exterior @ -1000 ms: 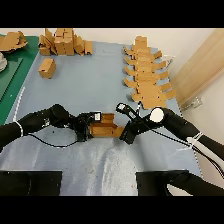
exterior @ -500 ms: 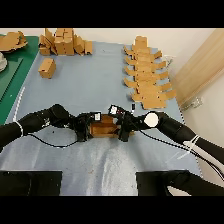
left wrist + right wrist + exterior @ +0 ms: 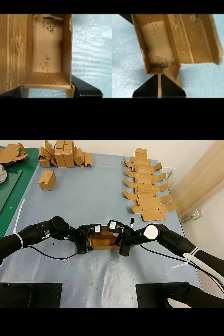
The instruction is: Fold the box.
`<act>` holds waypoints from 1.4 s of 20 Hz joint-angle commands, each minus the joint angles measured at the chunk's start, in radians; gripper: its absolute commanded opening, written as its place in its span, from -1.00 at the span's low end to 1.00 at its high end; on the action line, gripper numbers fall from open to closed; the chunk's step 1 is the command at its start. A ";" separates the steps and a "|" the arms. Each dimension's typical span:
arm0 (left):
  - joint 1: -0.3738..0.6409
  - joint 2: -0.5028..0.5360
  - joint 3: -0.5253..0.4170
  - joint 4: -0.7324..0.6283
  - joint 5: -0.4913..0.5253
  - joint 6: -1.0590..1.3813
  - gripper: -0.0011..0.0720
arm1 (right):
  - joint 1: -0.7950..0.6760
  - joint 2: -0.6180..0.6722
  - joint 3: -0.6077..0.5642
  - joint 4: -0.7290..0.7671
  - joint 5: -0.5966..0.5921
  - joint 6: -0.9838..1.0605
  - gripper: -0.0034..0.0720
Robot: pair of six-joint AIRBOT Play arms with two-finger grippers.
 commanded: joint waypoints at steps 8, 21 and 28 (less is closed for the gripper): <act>0.000 0.000 0.001 0.000 0.003 0.000 0.40 | -0.065 0.136 -0.033 -0.124 0.042 0.077 -0.41; 0.000 0.000 0.001 0.000 0.003 0.000 0.40 | -0.060 0.031 -0.045 0.116 -0.038 -0.316 0.09; 0.000 0.000 0.001 0.000 0.003 0.000 0.40 | -0.055 0.032 -0.045 0.094 -0.019 -0.288 -0.25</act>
